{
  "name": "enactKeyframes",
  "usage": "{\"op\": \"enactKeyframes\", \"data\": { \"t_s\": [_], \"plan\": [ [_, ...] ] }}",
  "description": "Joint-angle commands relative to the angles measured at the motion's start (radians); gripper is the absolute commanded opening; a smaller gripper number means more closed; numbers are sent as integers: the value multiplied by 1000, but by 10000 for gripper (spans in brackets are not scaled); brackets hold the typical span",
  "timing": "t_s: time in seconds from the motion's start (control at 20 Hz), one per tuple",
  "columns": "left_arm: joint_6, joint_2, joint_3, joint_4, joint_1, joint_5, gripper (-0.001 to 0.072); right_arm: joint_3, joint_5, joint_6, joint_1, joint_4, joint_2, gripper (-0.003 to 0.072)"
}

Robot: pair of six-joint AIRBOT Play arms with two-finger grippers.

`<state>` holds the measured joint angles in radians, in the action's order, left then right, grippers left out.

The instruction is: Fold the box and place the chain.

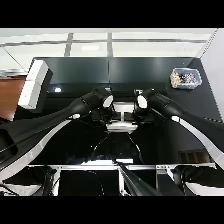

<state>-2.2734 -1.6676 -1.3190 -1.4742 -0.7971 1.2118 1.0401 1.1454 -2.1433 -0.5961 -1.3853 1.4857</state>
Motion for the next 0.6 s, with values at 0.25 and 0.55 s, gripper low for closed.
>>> {"op": "enactKeyframes", "data": {
  "t_s": [0.25,0.55],
  "plan": [
    [0,0,0,-2,0,1,26,1,2,4,0,-4,4,35],
    [0,0,0,-2,0,1,26,12,-1,8,0,-8,-3,17]
  ]
}}
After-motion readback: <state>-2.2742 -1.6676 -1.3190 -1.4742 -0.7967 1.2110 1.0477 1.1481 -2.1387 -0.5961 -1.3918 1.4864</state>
